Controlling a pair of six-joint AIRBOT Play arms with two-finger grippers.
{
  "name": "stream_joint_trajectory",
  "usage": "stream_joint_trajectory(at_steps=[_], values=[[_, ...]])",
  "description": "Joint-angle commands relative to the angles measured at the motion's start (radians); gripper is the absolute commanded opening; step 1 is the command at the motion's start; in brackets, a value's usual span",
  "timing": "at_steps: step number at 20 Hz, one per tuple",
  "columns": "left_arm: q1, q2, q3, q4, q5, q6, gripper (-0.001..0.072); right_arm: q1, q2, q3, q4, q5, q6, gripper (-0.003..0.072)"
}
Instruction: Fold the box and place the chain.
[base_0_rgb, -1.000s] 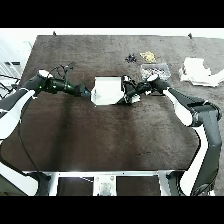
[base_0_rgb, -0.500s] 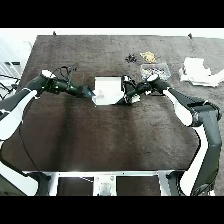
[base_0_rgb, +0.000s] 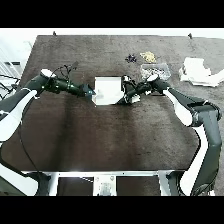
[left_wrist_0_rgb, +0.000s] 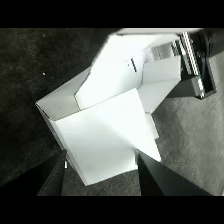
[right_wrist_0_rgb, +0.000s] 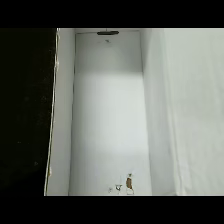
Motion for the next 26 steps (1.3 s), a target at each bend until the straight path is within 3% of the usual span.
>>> stream_joint_trajectory(at_steps=[1,6,26], values=[[-0.001,0.003,0.001,0.001,0.044,-0.064,0.0509,0.001,0.0,0.0,0.0,0.0,0.0,0.0397],[-0.053,0.003,0.001,0.034,0.116,-0.154,0.051,0.001,0.0,0.0,0.0,0.0,0.0,0.0397],[-0.093,0.002,0.011,0.066,0.121,-0.15,0.0509,0.001,0.0,0.0,0.0,0.0,0.0,0.0397]])
